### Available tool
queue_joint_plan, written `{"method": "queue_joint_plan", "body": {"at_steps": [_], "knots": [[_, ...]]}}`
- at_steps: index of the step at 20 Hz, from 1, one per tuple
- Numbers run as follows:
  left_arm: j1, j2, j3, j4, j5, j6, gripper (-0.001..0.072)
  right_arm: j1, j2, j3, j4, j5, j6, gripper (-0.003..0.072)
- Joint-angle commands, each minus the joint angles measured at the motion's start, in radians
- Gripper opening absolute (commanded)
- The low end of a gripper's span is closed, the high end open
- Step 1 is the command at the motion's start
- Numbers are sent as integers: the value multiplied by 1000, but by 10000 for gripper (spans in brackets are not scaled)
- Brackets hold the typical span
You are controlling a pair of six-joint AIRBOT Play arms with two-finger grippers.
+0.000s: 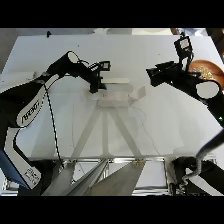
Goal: Fold the box and place the chain.
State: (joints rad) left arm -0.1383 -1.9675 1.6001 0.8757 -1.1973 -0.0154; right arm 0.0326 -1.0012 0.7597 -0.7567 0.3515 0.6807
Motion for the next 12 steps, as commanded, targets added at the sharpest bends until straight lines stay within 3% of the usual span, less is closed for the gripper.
{"method": "queue_joint_plan", "body": {"at_steps": [1,4,7,12], "knots": [[0,-1,0,8,11,0,11,1,-1,0,2,2,0,460],[0,-1,0,8,11,0,11,1,0,1,1,4,-1,466],[0,-1,0,8,11,0,11,1,5,1,1,14,-58,532],[0,-1,0,8,11,0,11,1,85,22,0,240,-219,561]]}}
